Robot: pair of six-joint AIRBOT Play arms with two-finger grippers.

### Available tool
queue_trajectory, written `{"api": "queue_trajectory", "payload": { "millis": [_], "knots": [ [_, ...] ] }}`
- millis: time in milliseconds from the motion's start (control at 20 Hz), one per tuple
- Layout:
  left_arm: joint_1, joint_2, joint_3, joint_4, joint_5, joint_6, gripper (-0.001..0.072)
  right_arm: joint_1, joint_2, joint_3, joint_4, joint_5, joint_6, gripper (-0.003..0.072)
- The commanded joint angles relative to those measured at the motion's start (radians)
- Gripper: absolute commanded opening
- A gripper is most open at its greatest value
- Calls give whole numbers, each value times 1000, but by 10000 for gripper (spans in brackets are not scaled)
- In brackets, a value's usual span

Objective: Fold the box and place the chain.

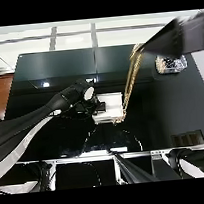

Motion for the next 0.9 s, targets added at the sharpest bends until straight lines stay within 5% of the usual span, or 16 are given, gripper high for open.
{"api": "queue_trajectory", "payload": {
  "millis": [0,200,550,600,650,700,850],
  "knots": [
    [1,0,1,2,5,0,30,78,-2,-174,25,-91,-22,11],
    [1,0,1,3,7,0,30,116,-2,-373,-5,-174,-40,12],
    [1,0,1,3,7,0,29,135,-36,-766,-47,-540,-29,20],
    [1,0,1,3,7,0,29,146,-53,-781,-47,-549,-29,59],
    [1,0,1,3,7,0,30,154,-66,-782,-47,-547,-29,328],
    [1,0,1,3,8,0,29,151,-67,-780,-49,-546,-35,410],
    [1,0,1,3,6,0,30,4,-19,-732,-89,-412,-123,409]
  ]
}}
